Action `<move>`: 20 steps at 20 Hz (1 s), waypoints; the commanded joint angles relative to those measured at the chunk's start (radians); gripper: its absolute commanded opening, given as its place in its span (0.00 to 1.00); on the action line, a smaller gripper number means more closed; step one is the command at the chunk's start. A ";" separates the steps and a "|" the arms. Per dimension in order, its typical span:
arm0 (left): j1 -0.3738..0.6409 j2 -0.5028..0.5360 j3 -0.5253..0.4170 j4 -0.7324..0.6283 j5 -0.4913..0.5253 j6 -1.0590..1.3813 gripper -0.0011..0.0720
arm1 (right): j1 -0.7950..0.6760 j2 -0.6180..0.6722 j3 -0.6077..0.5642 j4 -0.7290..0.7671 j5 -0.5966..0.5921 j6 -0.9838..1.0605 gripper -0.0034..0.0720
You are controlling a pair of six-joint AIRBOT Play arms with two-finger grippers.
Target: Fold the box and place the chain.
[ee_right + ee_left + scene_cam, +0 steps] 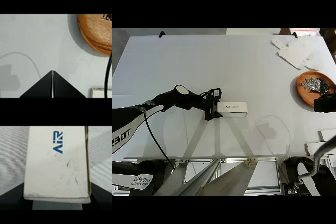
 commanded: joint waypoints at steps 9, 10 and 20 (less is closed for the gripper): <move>0.000 0.100 0.000 0.067 0.055 -0.105 0.02 | -0.005 0.001 0.001 -0.002 0.004 0.006 0.06; 0.001 0.150 0.000 0.103 0.093 -0.148 0.02 | -0.005 0.001 0.001 -0.002 0.004 0.006 0.06; 0.001 0.732 0.000 0.639 0.262 -0.703 0.02 | -0.005 0.001 0.001 -0.002 0.003 0.006 0.06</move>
